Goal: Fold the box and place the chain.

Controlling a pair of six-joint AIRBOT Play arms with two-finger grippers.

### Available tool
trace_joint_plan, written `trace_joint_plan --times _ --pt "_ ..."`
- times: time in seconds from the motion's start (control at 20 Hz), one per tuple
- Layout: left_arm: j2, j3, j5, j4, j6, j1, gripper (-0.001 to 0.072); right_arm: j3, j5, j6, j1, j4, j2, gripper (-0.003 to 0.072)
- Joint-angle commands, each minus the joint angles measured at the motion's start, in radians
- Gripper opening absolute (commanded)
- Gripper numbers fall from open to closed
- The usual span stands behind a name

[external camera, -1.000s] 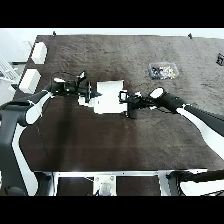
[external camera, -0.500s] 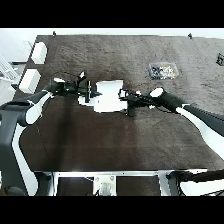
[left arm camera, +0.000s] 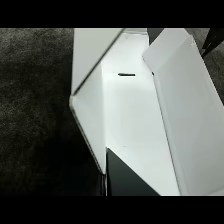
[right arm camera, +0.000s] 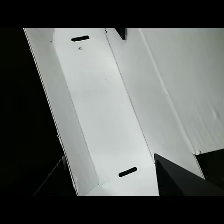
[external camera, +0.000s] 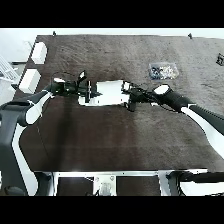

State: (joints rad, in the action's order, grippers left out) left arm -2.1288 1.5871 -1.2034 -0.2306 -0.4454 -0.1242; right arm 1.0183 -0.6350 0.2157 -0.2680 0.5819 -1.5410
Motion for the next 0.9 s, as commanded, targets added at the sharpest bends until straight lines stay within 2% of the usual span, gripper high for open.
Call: trace_joint_plan --times 0.0,0.15,0.4,0.55,0.75,0.85 --pt "0.001 0.0 -0.002 0.0 0.0 0.0 0.0022 0.001 0.06 0.003 0.009 -0.025 -0.031 0.0616" --pt "0.001 0.0 -0.001 0.0 0.0 0.0 0.0022 0.001 0.117 0.007 0.018 -0.029 -0.032 0.0616" --pt "0.001 0.0 -0.001 0.0 0.0 0.0 0.0022 0.023 0.131 0.034 0.039 -0.046 -0.032 0.0616" --pt "0.001 0.0 -0.001 0.0 0.0 0.0 0.0022 0.024 0.129 0.143 0.047 -0.097 -0.034 0.0616" --pt "0.001 0.0 -0.001 0.0 0.0 0.0 0.0022 0.027 0.097 0.248 0.048 -0.137 -0.046 0.0617" --pt "0.001 0.0 -0.001 0.0 0.0 0.0 0.0022 0.043 0.029 0.28 0.065 -0.146 -0.064 0.0617"
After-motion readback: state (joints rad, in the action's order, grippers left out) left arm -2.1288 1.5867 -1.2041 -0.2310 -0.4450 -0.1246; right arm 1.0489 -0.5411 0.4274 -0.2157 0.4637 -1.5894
